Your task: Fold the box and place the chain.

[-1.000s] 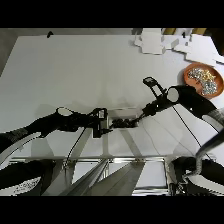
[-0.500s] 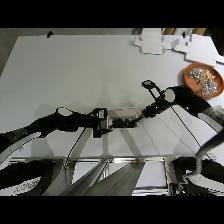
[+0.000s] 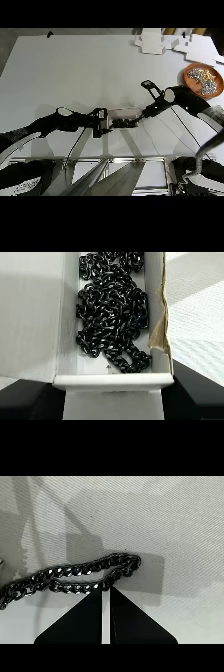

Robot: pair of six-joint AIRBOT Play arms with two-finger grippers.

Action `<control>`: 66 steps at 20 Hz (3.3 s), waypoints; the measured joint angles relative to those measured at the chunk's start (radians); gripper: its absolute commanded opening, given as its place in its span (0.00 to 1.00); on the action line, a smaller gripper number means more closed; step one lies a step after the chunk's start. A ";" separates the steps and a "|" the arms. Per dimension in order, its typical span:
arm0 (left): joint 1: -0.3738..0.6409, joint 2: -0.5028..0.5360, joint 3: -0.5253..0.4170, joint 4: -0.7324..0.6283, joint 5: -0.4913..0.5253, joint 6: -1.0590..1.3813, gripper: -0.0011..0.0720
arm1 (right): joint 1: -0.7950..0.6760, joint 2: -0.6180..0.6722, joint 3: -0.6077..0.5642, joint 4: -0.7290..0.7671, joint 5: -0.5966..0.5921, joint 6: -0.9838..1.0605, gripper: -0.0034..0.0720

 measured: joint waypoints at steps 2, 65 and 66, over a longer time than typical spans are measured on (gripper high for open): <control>0.000 0.000 0.000 0.000 0.000 0.000 0.30 | 0.000 0.019 -0.001 -0.008 0.027 0.000 0.07; 0.000 0.000 0.000 0.000 0.000 0.000 0.30 | 0.075 -0.008 0.302 0.463 0.134 -0.584 0.07; 0.000 0.000 0.000 0.000 0.000 0.000 0.30 | 0.084 -0.019 0.303 0.460 0.134 -0.599 0.07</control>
